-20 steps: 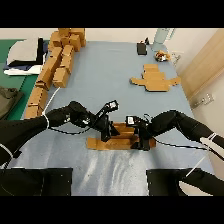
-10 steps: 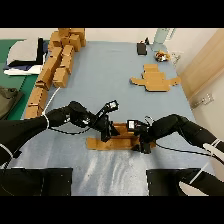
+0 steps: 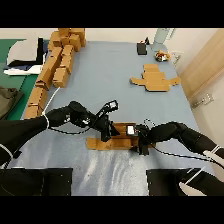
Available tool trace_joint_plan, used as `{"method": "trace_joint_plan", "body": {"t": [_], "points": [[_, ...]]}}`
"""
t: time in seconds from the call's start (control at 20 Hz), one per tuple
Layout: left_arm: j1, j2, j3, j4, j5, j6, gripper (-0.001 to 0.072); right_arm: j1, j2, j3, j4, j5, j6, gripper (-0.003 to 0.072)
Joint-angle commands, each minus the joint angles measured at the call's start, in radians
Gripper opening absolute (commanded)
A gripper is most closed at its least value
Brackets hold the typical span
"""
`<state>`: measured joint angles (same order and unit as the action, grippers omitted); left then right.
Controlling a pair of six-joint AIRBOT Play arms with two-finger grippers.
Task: Fold the box.
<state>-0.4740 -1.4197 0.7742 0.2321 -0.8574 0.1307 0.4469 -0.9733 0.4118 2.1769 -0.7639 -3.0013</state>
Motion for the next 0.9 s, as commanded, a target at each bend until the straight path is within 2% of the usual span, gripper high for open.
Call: {"method": "trace_joint_plan", "body": {"t": [0.0,0.05,0.1,0.35,0.45,0.55,0.8,0.85], "points": [[0.0,0.0,0.0,0.0,0.0,0.0,0.0015,0.003,0.001,-0.005,0.0,0.028,0.0,0.0648],[0.0,0.0,0.0,0.0,0.0,0.0,0.0015,0.002,0.001,-0.005,0.0,0.022,0.0,0.0625],[0.0,0.0,0.0,0.0,0.0,0.0,0.0014,0.002,0.001,-0.008,0.0,0.018,0.0,0.0533],[0.0,0.0,0.0,0.0,0.0,0.0,0.0015,0.002,0.002,-0.018,0.0,0.018,0.0,0.0504],[0.0,0.0,0.0,0.0,0.0,0.0,0.0014,0.002,0.002,-0.018,0.003,0.018,0.001,0.0541],[0.0,0.0,0.0,0.0,0.0,0.0,0.0015,0.002,0.003,-0.018,0.02,0.018,0.002,0.068],[0.0,0.0,0.0,0.0,0.0,0.0,0.0015,0.002,0.06,-0.018,0.019,-0.001,0.04,0.068],[0.0,0.0,0.0,0.0,0.0,0.0,0.0015,0.002,0.068,-0.018,0.019,-0.001,0.044,0.0712]]}}
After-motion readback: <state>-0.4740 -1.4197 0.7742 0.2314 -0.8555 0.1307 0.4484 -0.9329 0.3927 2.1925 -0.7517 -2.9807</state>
